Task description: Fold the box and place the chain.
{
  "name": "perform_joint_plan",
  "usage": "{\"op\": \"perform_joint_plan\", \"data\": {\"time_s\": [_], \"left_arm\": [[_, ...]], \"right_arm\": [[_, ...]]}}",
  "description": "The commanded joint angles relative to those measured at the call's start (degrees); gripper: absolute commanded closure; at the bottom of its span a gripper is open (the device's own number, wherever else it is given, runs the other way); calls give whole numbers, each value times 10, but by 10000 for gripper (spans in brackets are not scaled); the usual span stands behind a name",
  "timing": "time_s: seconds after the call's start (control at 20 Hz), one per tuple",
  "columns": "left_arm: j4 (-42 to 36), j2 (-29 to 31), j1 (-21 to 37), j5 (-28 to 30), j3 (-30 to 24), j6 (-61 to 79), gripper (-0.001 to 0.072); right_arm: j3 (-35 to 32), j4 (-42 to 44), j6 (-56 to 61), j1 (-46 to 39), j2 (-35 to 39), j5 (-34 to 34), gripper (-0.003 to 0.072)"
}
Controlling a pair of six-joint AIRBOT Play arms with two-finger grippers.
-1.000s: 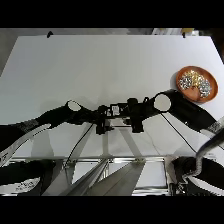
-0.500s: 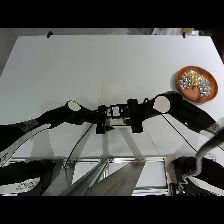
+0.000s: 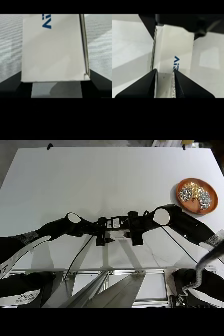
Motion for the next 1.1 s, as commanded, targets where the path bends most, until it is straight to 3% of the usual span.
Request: {"op": "perform_joint_plan", "data": {"time_s": [0.0,0.3,0.55,1.05], "left_arm": [[0,0,0,0,0,-2,453],[0,0,0,0,0,-2,453],[0,0,0,0,0,-2,453],[0,0,0,0,0,-2,453]], "right_arm": [[0,12,-1,1,8,21,413],[0,13,0,-37,41,28,419],[-5,14,0,-86,46,54,648],[-47,38,-7,-87,45,51,668]]}}
